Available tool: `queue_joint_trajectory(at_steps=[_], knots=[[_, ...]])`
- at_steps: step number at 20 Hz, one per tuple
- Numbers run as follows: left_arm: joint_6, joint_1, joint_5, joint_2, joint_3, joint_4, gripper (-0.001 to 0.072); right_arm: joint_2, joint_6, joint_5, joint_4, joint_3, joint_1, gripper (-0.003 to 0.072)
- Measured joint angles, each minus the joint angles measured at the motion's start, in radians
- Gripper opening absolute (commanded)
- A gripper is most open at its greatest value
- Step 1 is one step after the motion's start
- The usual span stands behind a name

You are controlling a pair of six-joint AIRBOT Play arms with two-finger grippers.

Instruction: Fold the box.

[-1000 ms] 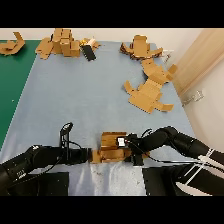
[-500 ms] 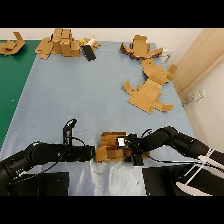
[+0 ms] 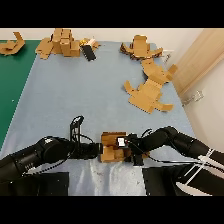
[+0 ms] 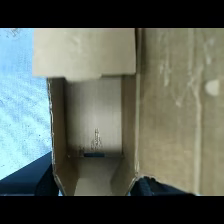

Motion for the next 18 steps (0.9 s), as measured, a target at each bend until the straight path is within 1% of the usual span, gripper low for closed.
queue_joint_trajectory(at_steps=[2, 5, 6, 7, 8, 9, 13, 14, 18], knots=[[-0.047, 0.003, -0.045, -0.006, 0.024, 0.057, 0.0015, 0.0, 0.0, 0.0, 0.0, 0.0, 0.0, 0.0449], [-0.075, 0.008, -0.074, -0.011, 0.047, 0.099, 0.0017, 0.0, 0.0, 0.0, 0.0, 0.0, 0.0, 0.0449], [-0.079, 0.008, -0.083, -0.012, 0.053, 0.106, 0.0046, 0.0, 0.0, 0.0, 0.0, 0.0, 0.0, 0.0449], [-0.082, 0.008, -0.089, -0.012, 0.057, 0.113, 0.0299, 0.0, 0.0, 0.0, 0.0, 0.0, 0.0, 0.0449], [-0.085, 0.01, -0.098, -0.012, 0.06, 0.118, 0.0426, 0.0, 0.0, 0.0, 0.0, 0.0, 0.0, 0.0449], [-0.089, 0.013, -0.109, -0.009, 0.062, 0.119, 0.035, 0.0, 0.0, 0.0, 0.0, 0.0, 0.0, 0.0449], [-0.087, 0.045, -0.183, 0.031, 0.066, 0.125, 0.0353, 0.0, 0.0, 0.0, 0.0, 0.0, 0.0, 0.0448], [-0.082, 0.057, -0.203, 0.044, 0.066, 0.126, 0.0365, 0.0, 0.0, 0.0, 0.0, 0.0, 0.0, 0.0449], [-0.056, 0.075, -0.229, 0.067, 0.066, 0.103, 0.0373, 0.0, 0.0, 0.0, 0.0, 0.0, 0.0, 0.0449]])
